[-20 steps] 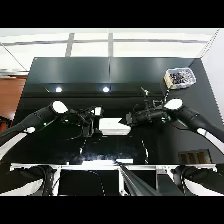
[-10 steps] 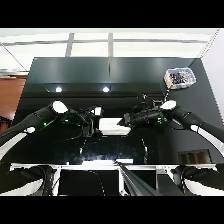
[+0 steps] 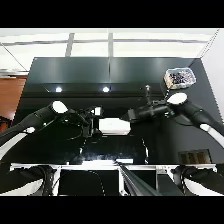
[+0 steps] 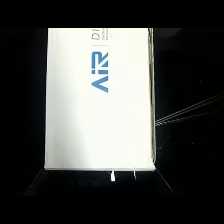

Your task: Fold the box and place the chain.

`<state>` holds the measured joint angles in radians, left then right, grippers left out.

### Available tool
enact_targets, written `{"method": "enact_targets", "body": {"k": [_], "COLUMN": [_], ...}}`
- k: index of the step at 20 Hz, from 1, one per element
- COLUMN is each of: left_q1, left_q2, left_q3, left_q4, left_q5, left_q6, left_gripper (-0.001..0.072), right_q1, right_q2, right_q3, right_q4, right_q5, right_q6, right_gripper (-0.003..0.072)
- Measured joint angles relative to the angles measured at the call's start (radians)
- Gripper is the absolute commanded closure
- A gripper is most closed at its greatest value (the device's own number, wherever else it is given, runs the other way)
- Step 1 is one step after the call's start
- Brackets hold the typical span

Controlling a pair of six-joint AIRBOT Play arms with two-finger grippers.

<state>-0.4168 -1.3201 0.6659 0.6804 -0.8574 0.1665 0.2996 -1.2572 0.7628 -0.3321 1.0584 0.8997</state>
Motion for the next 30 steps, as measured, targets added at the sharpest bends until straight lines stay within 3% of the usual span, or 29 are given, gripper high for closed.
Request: {"method": "enact_targets", "body": {"k": [1, 8, 12, 17, 23, 30], "left_q1": [0.0, -0.002, -0.059, -0.161, -0.188, -0.193], "left_q2": [0.006, 0.147, 0.196, 0.119, 0.026, -0.001], "left_q3": [0.0, 0.002, 0.035, 0.085, 0.114, 0.118], "left_q4": [0.004, 0.098, 0.026, -0.034, -0.05, -0.049], "left_q5": [-0.014, -0.054, -0.066, 0.036, 0.051, 0.045], "left_q6": [-0.013, -0.141, -0.217, -0.288, -0.343, -0.356], "left_gripper": [-0.0003, -0.0003, -0.0002, -0.0002, -0.0002, -0.0003], "right_q1": [-0.03, -0.265, -0.318, -0.333, -0.336, -0.336], "right_q2": [0.042, 0.282, 0.32, 0.331, 0.333, 0.333], "right_q3": [0.013, 0.04, 0.041, 0.041, 0.041, 0.041], "right_q4": [-0.034, -0.231, -0.257, -0.27, -0.27, -0.271], "right_q5": [0.004, 0.11, 0.151, 0.17, 0.211, 0.204], "right_q6": [0.019, 0.109, 0.125, 0.132, 0.139, 0.141], "right_gripper": [0.0673, 0.0672, 0.0672, 0.0671, 0.0671, 0.0672]}}
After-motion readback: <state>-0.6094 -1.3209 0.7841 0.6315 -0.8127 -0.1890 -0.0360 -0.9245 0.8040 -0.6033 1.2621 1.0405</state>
